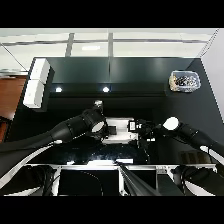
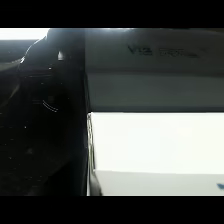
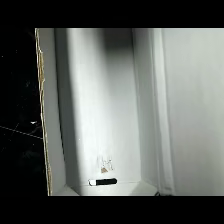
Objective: Fold the box and place the chain.
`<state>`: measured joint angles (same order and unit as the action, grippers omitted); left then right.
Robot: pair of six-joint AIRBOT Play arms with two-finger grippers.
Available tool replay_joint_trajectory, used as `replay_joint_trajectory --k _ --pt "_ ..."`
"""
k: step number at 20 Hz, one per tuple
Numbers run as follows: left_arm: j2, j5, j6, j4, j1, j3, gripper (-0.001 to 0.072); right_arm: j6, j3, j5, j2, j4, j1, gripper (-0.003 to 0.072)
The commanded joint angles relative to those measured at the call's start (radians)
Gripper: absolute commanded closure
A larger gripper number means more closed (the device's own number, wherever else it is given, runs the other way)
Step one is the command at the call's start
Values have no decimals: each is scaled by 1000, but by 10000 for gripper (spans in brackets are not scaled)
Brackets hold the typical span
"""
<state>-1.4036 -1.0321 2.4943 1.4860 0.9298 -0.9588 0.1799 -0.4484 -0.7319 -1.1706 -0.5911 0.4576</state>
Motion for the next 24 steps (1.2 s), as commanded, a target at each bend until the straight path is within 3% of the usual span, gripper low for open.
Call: replay_joint_trajectory --k 1,7,8,10,11,24 --pt "-2 8 3 -3 2 -10 659 0 0 0 -1 0 0 440" --pt "-5 2 3 -8 1 -10 679 0 0 0 -1 0 0 440" --pt "-5 3 4 -11 1 -10 645 0 0 0 -1 0 0 440" --pt "-5 6 3 -10 1 -10 368 0 0 0 -1 0 0 440" --pt "-5 -1 3 -10 1 -10 350 0 0 0 -1 0 0 440" --pt "-32 -18 4 5 0 -10 358 0 0 0 -1 0 0 440"
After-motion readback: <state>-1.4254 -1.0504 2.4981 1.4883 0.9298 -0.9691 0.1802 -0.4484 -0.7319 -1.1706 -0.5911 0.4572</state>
